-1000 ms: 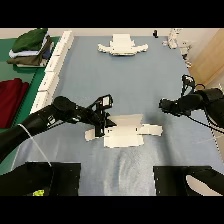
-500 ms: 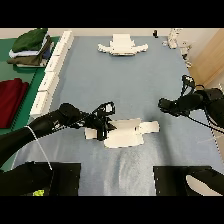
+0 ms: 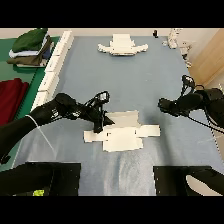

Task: Fold the box.

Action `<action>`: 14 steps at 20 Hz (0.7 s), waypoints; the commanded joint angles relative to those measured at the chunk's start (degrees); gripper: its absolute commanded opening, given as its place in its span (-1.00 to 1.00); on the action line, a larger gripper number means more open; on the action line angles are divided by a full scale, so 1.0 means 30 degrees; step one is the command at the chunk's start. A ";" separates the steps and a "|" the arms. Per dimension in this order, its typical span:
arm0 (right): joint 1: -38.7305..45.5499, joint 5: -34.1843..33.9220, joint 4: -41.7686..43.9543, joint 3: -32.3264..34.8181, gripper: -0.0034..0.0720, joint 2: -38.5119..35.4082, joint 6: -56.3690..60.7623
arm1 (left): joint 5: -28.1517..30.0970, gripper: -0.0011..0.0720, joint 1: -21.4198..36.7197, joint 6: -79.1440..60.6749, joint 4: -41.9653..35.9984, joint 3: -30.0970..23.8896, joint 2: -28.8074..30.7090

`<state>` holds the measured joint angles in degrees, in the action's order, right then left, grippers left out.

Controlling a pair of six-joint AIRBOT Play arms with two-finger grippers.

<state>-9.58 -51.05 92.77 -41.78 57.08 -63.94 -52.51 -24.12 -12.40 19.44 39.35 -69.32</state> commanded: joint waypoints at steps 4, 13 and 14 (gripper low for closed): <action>-0.0015 0.0015 0.0095 -0.0007 -0.17 0.0015 0.0000 | -0.2710 -0.93 0.0408 -0.0007 -0.0022 0.0809 -0.1996; -0.0015 0.0015 0.0255 -0.0007 -0.17 0.0015 0.0000 | -0.2492 -0.93 0.0423 0.1202 0.0138 0.1377 -0.2361; -0.0015 0.0015 0.0248 -0.0015 -0.17 0.0015 0.0000 | -0.2499 -0.93 0.0415 0.1603 0.0590 0.1661 -0.2361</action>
